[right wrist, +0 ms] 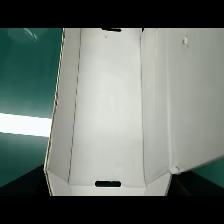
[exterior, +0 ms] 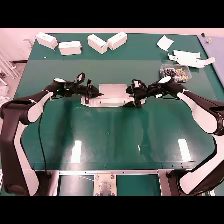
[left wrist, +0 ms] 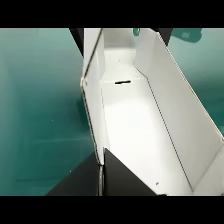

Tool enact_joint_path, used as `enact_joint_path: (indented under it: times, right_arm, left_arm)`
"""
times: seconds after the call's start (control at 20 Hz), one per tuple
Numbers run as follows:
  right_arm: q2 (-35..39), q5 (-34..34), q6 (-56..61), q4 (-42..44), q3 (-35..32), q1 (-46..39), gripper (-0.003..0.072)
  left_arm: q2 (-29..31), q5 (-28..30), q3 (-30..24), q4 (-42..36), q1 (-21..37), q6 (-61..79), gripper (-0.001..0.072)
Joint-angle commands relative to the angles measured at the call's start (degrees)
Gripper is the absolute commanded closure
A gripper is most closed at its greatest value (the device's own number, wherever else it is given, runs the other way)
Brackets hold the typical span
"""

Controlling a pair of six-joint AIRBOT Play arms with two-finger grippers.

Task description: Fold the box and place the chain.

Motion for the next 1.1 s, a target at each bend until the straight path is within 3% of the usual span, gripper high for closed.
enact_joint_path:
  times: [0.0,1.05]
  right_arm:
    - [-0.9,1.2,-2.0,2.8,0.1,0.0,0.0021]
    - [-4.3,3.9,-2.3,6.1,0.8,0.0,0.0022]
  left_arm:
    - [0.0,0.1,0.0,0.0,0.0,0.0,0.0685]
    - [0.0,0.1,0.0,0.0,0.0,0.0,0.0685]
